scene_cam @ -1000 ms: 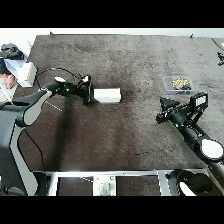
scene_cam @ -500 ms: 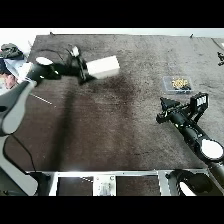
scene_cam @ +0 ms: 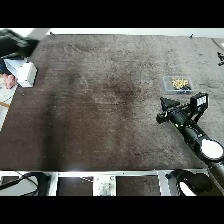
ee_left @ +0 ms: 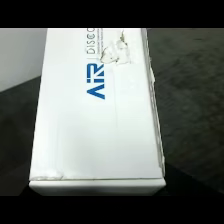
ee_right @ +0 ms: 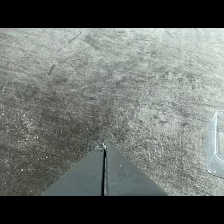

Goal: Fold the box and place the chain.

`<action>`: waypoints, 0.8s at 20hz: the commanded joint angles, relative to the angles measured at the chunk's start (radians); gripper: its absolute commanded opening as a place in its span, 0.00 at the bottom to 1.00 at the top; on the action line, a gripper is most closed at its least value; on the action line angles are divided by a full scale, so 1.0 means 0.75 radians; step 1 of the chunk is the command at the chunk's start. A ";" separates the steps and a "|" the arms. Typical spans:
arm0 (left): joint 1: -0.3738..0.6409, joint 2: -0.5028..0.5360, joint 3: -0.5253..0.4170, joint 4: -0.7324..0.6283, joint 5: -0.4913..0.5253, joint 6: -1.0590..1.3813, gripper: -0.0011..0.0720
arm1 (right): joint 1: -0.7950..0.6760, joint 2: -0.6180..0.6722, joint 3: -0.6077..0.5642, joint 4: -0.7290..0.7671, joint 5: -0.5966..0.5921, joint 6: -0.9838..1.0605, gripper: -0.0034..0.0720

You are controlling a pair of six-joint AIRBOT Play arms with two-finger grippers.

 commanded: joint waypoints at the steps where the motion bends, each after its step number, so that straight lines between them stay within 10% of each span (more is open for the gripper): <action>1: 0.281 0.301 -0.329 0.156 0.055 -0.257 0.02 | 0.000 0.001 -0.001 0.000 0.000 0.001 0.03; 6: 0.643 0.453 -0.665 0.303 -0.096 -0.306 0.02 | 0.000 0.001 -0.001 0.000 -0.001 0.001 0.03; 16: 0.679 0.444 -1.032 0.378 0.219 -0.128 0.02 | 0.000 0.001 -0.001 0.000 0.000 0.001 0.03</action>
